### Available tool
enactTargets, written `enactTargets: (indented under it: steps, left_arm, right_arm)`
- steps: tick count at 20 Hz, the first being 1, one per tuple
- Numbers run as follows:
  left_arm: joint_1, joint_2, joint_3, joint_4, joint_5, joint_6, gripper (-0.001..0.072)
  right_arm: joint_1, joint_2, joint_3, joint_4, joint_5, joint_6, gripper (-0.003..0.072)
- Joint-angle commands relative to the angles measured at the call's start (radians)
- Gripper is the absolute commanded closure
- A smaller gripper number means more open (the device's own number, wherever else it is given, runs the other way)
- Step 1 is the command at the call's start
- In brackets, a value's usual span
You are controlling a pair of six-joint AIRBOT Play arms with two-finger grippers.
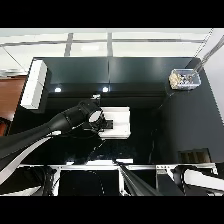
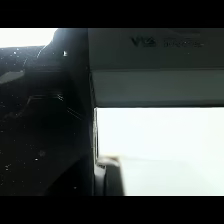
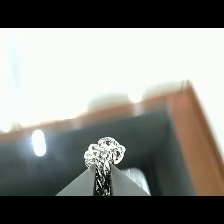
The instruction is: Fold the box and place the chain.
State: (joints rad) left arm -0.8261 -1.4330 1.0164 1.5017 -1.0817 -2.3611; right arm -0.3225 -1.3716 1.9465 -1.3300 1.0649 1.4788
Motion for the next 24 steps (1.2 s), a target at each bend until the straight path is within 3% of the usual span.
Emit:
enactTargets:
  steps: [1,4,8,14,19,24]
  left_arm:
    - [0.0,0.0,0.0,0.0,0.0,0.0,0.0682]
    - [0.0,0.0,0.0,0.0,0.0,0.0,0.0682]
    - [0.0,0.0,0.0,0.0,0.0,0.0,0.0682]
    - [0.0,0.0,0.0,0.0,0.0,0.0,0.0682]
    - [0.0,0.0,0.0,0.0,0.0,0.0,0.0683]
    - [0.0,0.0,0.0,0.0,0.0,0.0,0.0682]
  right_arm:
    - [0.001,0.137,0.103,0.093,0.009,-0.01,0.0676]
    - [0.001,0.219,0.106,0.209,0.169,-0.021,0.0675]
    - [0.037,0.321,-0.002,0.316,0.281,-0.023,0.0675]
    - [0.201,0.334,-0.017,0.468,0.541,-0.064,0.0675]
    - [0.338,0.333,-0.017,0.615,0.573,-0.068,0.0674]
    - [0.388,0.32,-0.017,0.715,0.478,-0.042,0.0674]
